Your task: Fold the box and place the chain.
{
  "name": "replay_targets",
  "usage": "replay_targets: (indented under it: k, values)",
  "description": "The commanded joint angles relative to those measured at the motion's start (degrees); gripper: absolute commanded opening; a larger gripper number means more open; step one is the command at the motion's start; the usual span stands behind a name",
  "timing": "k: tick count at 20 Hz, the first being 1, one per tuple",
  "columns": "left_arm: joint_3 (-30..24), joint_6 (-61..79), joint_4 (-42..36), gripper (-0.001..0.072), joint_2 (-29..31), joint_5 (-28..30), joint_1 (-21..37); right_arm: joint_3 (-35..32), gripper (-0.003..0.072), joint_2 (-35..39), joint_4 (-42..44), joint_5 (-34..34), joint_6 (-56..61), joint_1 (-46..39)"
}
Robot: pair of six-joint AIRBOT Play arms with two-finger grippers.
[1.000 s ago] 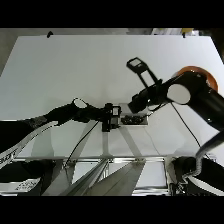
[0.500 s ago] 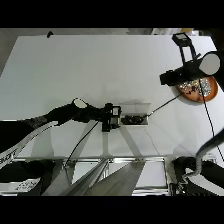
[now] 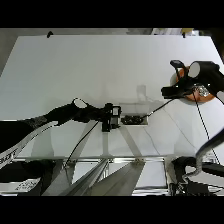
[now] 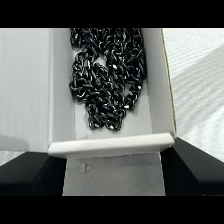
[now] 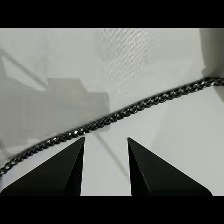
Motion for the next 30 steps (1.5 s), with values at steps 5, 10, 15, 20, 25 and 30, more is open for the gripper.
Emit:
replay_targets:
  k: [5, 10, 15, 20, 25, 30]
  values:
    - [0.0, 0.0, 0.0, 0.0103, 0.0, 0.0, 0.0, -5.6, 0.0287, -0.8, 0.9, -5.9, 0.6, -0.2]
    - [0.0, 0.0, 0.0, 0.0103, 0.0, 0.0, 0.0, -5.7, 0.0247, -1.9, 0.9, -6.5, 0.7, -0.2]
    - [0.0, 0.0, 0.0, 0.0103, 0.0, 0.0, 0.0, -5.8, 0.0216, -4.3, 0.6, -6.1, 1.9, -0.2]
    - [0.0, 0.0, 0.0, 0.0103, 0.0, 0.0, 0.0, -5.8, 0.0017, -4.3, 0.8, -5.5, 0.6, -0.2]
    - [0.0, 0.0, 0.0, 0.0103, 0.0, 0.0, 0.0, -5.8, 0.0016, 1.6, 0.9, -2.4, -2.7, -0.2]
    - [0.0, 0.0, 0.0, 0.0103, 0.0, 0.0, 0.0, -5.8, 0.0016, 14.8, 7.1, 1.0, -6.1, -0.2]
